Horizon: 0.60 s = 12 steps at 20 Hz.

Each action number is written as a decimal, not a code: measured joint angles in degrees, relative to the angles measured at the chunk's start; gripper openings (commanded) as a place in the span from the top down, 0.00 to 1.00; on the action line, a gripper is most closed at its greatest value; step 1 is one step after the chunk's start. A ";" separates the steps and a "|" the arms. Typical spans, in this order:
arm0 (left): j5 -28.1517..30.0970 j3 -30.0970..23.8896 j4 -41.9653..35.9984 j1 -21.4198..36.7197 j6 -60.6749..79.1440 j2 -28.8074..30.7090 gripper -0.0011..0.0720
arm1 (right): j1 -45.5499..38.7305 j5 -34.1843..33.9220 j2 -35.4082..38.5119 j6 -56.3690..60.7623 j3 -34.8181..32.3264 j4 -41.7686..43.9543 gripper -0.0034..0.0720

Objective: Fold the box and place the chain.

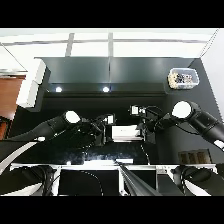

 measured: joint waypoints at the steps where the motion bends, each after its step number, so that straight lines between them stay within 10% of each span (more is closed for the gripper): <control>1: 0.00 0.00 0.00 0.00 0.00 0.00 0.53 | 0.00 0.31 0.00 0.17 0.00 0.00 0.63; 12: -0.17 0.00 0.00 -0.04 -0.04 0.00 0.53 | 0.04 2.01 0.74 2.38 0.00 -0.46 0.52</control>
